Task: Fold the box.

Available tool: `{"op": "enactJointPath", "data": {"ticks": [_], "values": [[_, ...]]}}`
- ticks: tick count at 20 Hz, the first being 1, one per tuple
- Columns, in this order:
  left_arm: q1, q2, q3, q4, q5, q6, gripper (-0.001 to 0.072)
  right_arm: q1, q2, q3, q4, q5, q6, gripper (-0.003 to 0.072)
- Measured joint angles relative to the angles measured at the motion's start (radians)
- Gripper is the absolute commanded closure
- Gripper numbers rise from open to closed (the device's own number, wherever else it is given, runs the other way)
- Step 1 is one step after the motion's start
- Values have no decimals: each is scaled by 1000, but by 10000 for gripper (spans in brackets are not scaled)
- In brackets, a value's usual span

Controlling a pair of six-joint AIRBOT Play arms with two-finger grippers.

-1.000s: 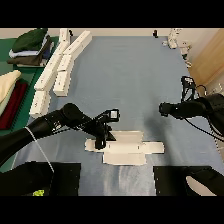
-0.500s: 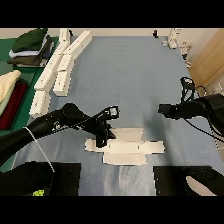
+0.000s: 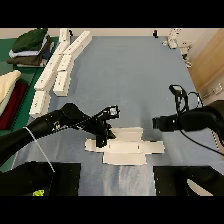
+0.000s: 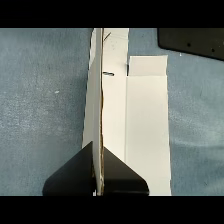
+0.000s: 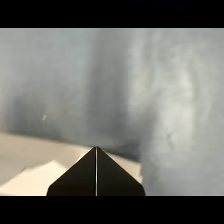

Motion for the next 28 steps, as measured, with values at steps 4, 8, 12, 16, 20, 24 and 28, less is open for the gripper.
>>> {"op": "enactJointPath", "data": {"ticks": [4, 8, 12, 16, 20, 24, 28], "values": [[0, 0, 0, 0, 0, 0, 697, 311, 136, -63, 19, -66, 136, 685], [0, 0, 0, 0, 0, 0, 697, 670, 173, -160, 1, -3, 183, 131], [0, 0, 0, 0, 0, 0, 697, 916, 81, -208, -162, 116, 109, 26], [0, 0, 0, 0, 1, 0, 697, 999, -45, -222, -322, 164, 80, 26], [0, 0, 0, 0, 0, 0, 697, 1020, -121, -226, -442, 186, 72, 33], [0, 0, 0, 0, 0, -1, 697, 1028, -144, -216, -529, 184, 123, 34], [0, 0, 0, 0, 0, -1, 697, 1029, -141, -159, -572, 123, 222, 33]]}}
